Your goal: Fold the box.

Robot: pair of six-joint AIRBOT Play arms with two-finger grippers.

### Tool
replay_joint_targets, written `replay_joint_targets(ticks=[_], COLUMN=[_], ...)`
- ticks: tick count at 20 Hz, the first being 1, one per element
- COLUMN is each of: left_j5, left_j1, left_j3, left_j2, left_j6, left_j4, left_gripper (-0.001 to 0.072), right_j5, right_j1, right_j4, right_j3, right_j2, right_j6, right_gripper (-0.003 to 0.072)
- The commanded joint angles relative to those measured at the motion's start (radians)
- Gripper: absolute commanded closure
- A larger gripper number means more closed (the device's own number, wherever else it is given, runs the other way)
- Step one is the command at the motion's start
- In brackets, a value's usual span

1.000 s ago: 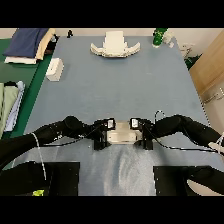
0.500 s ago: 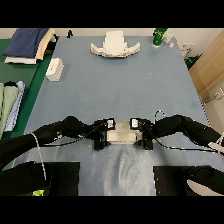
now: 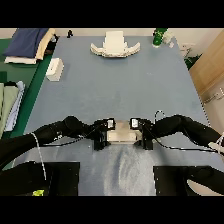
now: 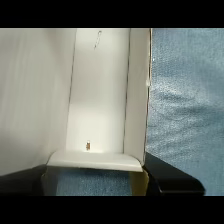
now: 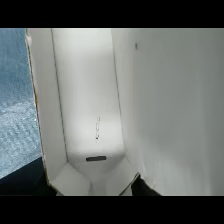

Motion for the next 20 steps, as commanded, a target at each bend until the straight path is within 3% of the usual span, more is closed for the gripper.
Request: replay_joint_targets(ticks=[1,9,14,17,20], left_j5=[0.0,0.0,0.0,0.0,0.0], left_j1=[0.0,0.0,0.0,0.0,0.0], left_j3=[0.0,0.0,0.0,0.0,0.0], left_j2=[-0.001,-0.001,-0.001,-0.001,-0.001], left_j6=[0.0,0.0,0.0,0.0,0.0], left_j4=[0.0,0.0,0.0,0.0,0.0], left_gripper=[0.0266,0.0265,0.0265,0.0266,0.0265], right_j5=[0.008,0.0,-0.07,-0.165,-0.237], right_j1=[0.0,0.0,0.0,0.0,0.0], right_j4=[-0.002,-0.011,-0.175,-0.33,-0.45], right_j3=[0.002,0.01,0.01,0.01,0.019], right_j2=[0.0,0.109,0.227,0.313,0.409], right_j6=[0.011,0.112,0.307,0.496,0.913], right_gripper=[-0.0028,-0.0027,-0.0027,-0.0026,-0.0013])
